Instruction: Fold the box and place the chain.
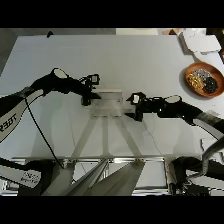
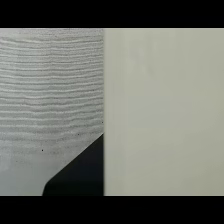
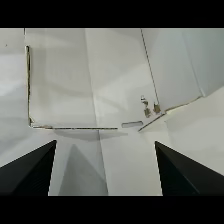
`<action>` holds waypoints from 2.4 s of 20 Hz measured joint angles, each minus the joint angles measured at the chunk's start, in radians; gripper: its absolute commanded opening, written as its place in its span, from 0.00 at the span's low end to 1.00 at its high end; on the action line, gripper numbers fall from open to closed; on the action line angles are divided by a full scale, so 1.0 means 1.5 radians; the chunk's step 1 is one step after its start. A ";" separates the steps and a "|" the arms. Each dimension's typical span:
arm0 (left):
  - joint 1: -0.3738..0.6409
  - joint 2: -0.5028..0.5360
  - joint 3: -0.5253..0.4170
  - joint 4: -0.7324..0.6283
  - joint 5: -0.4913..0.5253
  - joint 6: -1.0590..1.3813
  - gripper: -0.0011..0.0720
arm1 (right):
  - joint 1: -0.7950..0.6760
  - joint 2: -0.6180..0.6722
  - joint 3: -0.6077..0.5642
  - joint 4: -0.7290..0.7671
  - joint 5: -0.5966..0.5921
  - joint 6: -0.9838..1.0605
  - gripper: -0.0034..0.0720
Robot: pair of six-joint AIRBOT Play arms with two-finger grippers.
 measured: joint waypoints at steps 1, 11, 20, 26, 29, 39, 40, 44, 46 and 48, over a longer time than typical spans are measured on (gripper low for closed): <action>0.000 0.000 0.000 0.000 0.000 0.000 0.03 | 0.004 -0.002 0.000 0.002 0.000 -0.002 0.96; 0.000 0.000 0.000 0.000 0.000 0.000 0.03 | 0.030 -0.014 0.000 0.017 -0.038 0.010 0.96; 0.000 0.000 0.000 0.000 0.000 0.000 0.03 | 0.031 -0.030 0.000 0.069 -0.019 0.032 0.96; 0.000 0.000 0.000 0.000 0.000 0.000 0.03 | 0.031 -0.030 0.000 0.117 -0.023 0.070 0.96; 0.000 0.000 0.000 0.000 0.000 0.000 0.03 | 0.031 -0.027 0.001 0.145 -0.025 0.080 0.96; 0.000 0.000 0.000 0.000 0.000 0.000 0.03 | 0.031 -0.025 0.021 0.135 -0.053 0.110 0.96; 0.000 0.000 0.000 0.000 0.000 0.000 0.03 | 0.031 -0.025 0.028 0.124 -0.052 0.110 0.96; 0.000 0.000 0.000 0.000 0.000 0.000 0.03 | 0.031 -0.030 0.046 0.092 -0.041 0.083 0.96; 0.000 0.000 0.000 0.000 0.000 0.000 0.03 | 0.030 -0.037 0.052 0.075 -0.039 0.070 0.96; 0.000 0.000 0.000 0.000 0.000 0.000 0.03 | 0.030 -0.048 0.063 0.061 -0.038 0.064 0.96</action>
